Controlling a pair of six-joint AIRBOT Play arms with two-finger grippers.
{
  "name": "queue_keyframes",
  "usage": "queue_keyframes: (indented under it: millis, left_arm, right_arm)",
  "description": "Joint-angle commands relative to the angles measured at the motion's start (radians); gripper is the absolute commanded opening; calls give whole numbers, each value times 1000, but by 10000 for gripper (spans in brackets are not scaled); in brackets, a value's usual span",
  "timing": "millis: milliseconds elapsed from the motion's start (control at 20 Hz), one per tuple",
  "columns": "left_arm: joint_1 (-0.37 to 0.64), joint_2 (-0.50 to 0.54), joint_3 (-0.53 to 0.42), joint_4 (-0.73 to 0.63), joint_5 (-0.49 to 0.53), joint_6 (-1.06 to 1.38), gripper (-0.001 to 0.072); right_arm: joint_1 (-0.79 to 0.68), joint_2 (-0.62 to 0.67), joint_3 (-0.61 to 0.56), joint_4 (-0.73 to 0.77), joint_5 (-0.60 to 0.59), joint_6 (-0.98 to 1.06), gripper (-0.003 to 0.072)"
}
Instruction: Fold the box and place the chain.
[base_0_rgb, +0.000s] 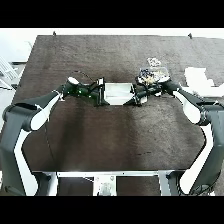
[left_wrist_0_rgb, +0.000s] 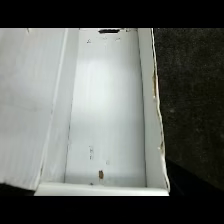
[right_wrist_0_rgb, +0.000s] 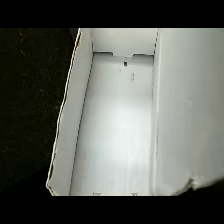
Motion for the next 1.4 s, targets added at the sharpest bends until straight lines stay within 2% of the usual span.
queue_keyframes:
  millis: [0,1300,1350]
  left_arm:
    - [0,-1,0,1,18,-4,618]
    - [0,-1,0,0,22,-3,620]
    - [0,-1,0,0,22,-3,620]
  right_arm:
    - [1,0,0,0,2,0,568]
    - [1,0,0,0,2,1,568]
    - [-1,0,0,6,1,1,616]
